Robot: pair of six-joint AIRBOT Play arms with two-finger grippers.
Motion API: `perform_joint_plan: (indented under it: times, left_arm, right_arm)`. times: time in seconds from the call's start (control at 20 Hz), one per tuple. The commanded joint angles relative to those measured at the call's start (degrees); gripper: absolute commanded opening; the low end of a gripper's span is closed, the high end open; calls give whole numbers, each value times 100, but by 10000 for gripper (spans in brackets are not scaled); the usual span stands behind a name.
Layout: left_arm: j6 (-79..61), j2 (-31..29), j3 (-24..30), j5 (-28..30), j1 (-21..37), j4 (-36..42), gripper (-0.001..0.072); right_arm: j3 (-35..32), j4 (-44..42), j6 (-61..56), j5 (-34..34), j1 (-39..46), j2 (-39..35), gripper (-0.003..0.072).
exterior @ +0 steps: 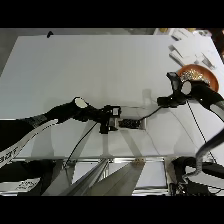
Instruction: Fold the box and place the chain.
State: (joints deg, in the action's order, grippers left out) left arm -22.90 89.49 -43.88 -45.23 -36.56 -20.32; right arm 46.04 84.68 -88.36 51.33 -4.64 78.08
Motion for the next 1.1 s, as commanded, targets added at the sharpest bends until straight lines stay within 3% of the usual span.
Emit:
perform_joint_plan:
  times: [0.0,0.4,0.85,1.05]
  left_arm:
    - [0,-4,0,0,2,-2,89]
    - [0,-4,0,0,2,0,89]
    - [0,-4,0,0,2,-2,89]
    - [-2,-4,0,-2,2,-2,89]
  right_arm:
    - [-11,-90,52,61,-107,57,16]
    - [-11,-229,55,669,-107,-1272,16]
    - [-13,-2127,815,2063,-107,-3639,16]
    - [-13,-2968,942,2538,-109,-4347,16]
